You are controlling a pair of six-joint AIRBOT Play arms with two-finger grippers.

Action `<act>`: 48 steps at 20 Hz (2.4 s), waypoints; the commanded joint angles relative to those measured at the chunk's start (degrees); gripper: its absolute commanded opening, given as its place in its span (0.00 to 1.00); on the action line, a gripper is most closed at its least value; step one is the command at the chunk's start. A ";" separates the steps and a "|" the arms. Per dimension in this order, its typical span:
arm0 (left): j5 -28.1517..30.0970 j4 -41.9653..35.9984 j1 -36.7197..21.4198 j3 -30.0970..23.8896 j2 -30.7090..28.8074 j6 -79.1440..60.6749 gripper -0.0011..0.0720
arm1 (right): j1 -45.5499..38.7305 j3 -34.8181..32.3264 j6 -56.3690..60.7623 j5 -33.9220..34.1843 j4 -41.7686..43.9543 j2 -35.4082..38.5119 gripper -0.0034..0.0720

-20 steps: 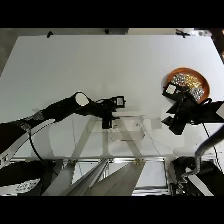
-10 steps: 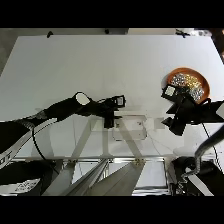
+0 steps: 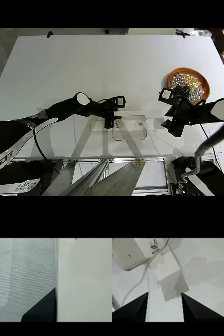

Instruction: Fold the box and place the chain.

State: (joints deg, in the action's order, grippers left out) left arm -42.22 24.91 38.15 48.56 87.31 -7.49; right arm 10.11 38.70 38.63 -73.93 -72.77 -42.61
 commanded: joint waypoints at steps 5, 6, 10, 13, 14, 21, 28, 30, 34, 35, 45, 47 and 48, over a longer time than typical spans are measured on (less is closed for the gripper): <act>0.02 1.07 -0.02 0.04 0.07 -0.02 0.02 | 0.00 -0.22 -1.73 1.46 2.32 -0.15 0.65; 0.00 1.66 -0.02 0.04 0.07 0.00 0.02 | 0.00 -0.22 -1.95 1.57 2.32 -0.15 0.65; 0.00 1.86 -0.02 0.04 0.07 0.00 0.02 | 0.00 -0.22 -2.73 1.55 2.29 -0.15 0.65; 0.00 1.90 -0.02 0.04 0.07 0.00 0.02 | 0.00 -0.22 -2.75 1.55 2.29 -0.15 0.65; 0.00 1.90 -0.02 0.04 0.07 0.00 0.02 | 0.00 -0.22 -2.75 1.55 2.29 -0.15 0.65; 0.00 1.90 -0.02 0.04 0.09 0.00 0.02 | 0.00 -0.22 -2.75 1.53 2.29 -0.15 0.65; -0.02 1.70 0.00 0.04 1.31 0.44 0.02 | 0.00 -0.22 -2.75 1.51 2.29 -0.15 0.65; -0.02 1.68 0.00 0.04 1.31 0.44 0.02 | 0.00 -0.22 -2.75 1.49 2.27 -0.15 0.65; -0.02 1.70 0.00 0.04 1.31 0.42 0.03 | 0.00 -0.22 -2.75 0.17 2.27 -0.15 0.65; -0.02 1.70 0.09 0.04 1.31 0.42 0.03 | 0.00 -0.22 -2.75 -0.61 2.29 -0.15 0.65; -0.02 1.68 0.09 0.04 1.31 0.42 0.03 | 0.02 -3.21 -9.27 -0.55 4.46 -0.26 0.19; -0.02 1.68 0.09 0.04 1.31 0.42 0.03 | 0.46 -7.28 -11.91 2.16 6.73 -0.48 0.72; -0.02 1.68 0.09 0.04 1.31 0.42 0.03 | 1.44 -9.25 -15.02 3.80 6.49 -0.48 0.92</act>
State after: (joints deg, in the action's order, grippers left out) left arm -42.24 26.59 38.20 48.64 88.58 -7.07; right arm 10.57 33.52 29.12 -73.41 -68.07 -42.96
